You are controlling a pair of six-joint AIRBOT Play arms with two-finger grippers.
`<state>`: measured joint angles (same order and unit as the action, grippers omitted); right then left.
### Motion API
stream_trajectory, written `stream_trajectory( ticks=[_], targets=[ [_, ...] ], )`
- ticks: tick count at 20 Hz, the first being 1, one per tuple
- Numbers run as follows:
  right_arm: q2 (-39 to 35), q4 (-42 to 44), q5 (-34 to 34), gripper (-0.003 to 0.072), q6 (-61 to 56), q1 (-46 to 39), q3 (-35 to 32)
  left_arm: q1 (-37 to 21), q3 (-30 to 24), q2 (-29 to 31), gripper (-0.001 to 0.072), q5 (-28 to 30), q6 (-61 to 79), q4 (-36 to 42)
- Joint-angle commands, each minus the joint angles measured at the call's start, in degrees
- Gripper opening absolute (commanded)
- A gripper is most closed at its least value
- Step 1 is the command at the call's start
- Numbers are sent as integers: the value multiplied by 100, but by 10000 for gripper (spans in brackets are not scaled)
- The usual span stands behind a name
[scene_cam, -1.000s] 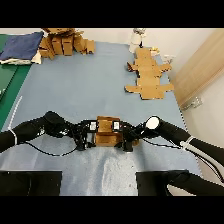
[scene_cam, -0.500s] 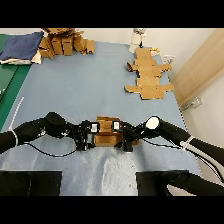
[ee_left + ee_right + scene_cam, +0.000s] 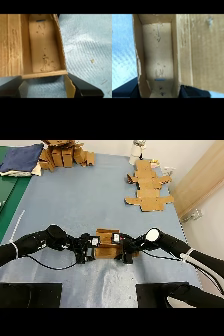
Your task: Fold the box.
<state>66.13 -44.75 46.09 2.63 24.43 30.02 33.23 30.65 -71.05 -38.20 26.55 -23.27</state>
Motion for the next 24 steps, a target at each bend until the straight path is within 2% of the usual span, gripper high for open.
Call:
stream_trajectory(
  ticks=[1, 12, 13, 14, 24],
  targets=[
    [0, 31, 17, 489, -4, -4, 2, 0, 2, -4, 596, 81, -26, 92],
    [0, 297, 50, 490, -2, 195, 2, 2, 13, -4, 589, 153, -68, 267],
    [0, 269, 44, 490, -2, 216, 2, 2, 13, -4, 458, 153, -68, 267],
    [0, 243, 42, 490, -2, 212, 2, 0, 11, -4, 415, 155, -68, 251],
    [-2, 170, 42, 490, -2, 212, 2, -11, -4, -4, 415, 282, -195, 101]
  ],
)
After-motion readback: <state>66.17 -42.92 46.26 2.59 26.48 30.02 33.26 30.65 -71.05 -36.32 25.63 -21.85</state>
